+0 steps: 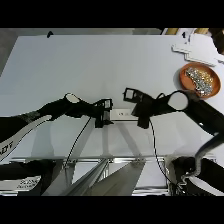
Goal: Fold the box and place the chain.
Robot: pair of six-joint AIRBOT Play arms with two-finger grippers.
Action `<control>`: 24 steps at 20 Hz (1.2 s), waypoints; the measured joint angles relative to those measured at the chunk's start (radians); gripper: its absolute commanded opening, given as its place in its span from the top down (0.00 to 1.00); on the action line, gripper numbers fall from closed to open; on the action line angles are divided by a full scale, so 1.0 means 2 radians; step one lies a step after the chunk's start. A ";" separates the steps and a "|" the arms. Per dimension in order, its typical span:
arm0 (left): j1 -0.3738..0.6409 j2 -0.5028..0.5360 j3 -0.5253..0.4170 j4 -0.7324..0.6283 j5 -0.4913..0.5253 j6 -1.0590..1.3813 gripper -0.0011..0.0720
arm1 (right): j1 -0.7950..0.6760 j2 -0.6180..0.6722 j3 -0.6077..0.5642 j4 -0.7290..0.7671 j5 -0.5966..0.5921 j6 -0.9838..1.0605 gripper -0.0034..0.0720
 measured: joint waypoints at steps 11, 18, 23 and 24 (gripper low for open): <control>0.000 0.000 0.000 0.001 -0.005 0.001 0.97 | -0.174 0.056 -0.024 -0.183 0.145 0.380 0.93; 0.000 0.000 0.000 0.001 -0.006 0.001 0.97 | -0.192 0.057 -0.029 -0.198 0.142 0.416 0.93; 0.000 0.000 0.000 0.001 -0.006 0.001 0.97 | -0.193 0.057 -0.029 -0.198 0.142 0.420 0.93; 0.000 0.000 0.000 0.001 -0.006 0.001 0.97 | -0.193 0.057 -0.029 -0.198 0.142 0.420 0.93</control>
